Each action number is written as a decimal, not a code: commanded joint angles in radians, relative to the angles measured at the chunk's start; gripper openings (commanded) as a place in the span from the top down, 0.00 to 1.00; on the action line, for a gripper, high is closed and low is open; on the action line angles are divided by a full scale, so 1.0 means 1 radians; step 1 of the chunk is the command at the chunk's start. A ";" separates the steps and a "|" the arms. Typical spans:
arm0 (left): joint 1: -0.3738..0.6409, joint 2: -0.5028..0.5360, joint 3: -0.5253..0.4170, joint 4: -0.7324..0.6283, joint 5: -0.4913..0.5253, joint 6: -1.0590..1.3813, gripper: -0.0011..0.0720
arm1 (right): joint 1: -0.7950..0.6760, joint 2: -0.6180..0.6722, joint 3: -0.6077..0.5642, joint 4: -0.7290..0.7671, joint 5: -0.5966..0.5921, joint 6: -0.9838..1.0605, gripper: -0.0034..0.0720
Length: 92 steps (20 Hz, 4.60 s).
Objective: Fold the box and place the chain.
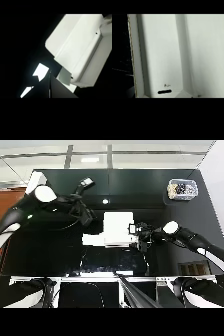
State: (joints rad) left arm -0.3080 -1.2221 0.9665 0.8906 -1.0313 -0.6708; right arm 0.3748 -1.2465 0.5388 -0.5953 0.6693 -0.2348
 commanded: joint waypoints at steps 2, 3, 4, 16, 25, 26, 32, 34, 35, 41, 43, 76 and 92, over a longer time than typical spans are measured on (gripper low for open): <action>0.051 0.170 -0.212 -0.011 -0.020 0.227 0.94 | 0.000 0.000 0.000 0.000 0.000 0.000 0.39; 0.043 0.169 -0.260 -0.009 -0.020 0.346 0.78 | 0.000 0.000 0.000 0.000 0.000 0.000 0.39; 0.033 0.165 -0.299 -0.010 0.013 0.446 0.46 | 0.000 0.000 0.000 0.000 0.000 0.000 0.39; -0.185 0.003 -0.338 -0.103 0.375 0.794 0.02 | 0.000 0.000 0.000 0.000 0.000 -0.001 0.39; -0.187 -0.005 -0.337 -0.216 0.288 0.805 0.43 | 0.000 0.000 0.000 0.000 0.000 0.000 0.39; -0.187 -0.005 -0.337 -0.214 0.293 0.806 0.43 | 0.000 0.000 0.000 0.000 0.000 0.000 0.39; -0.187 -0.005 -0.337 -0.223 0.271 0.799 0.46 | 0.000 0.000 0.000 0.000 0.000 0.000 0.39; -0.187 -0.005 -0.337 -0.235 0.272 0.799 0.47 | 0.000 0.000 0.000 0.000 0.000 0.000 0.39; -0.186 -0.005 -0.337 -0.255 0.273 0.799 0.55 | 0.000 0.000 0.000 0.000 0.000 0.000 0.39; -0.187 -0.036 -0.337 -0.383 0.293 0.816 0.62 | 0.000 0.000 0.000 0.000 0.000 0.000 0.39; -0.187 -0.056 -0.337 -0.425 0.316 0.844 0.61 | 0.000 0.000 0.000 0.000 0.000 0.000 0.39; -0.150 0.018 -0.329 -0.303 0.220 0.638 0.95 | 0.000 0.000 0.000 0.000 0.000 0.000 0.39; 0.489 -0.123 -0.444 -0.315 -0.140 -0.391 0.95 | 0.000 0.000 0.000 0.000 0.000 0.000 0.39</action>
State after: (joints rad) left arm 0.1692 -1.2568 0.5491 0.6636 -1.1255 -1.0267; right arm 0.3744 -1.2465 0.5388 -0.5957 0.6689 -0.2356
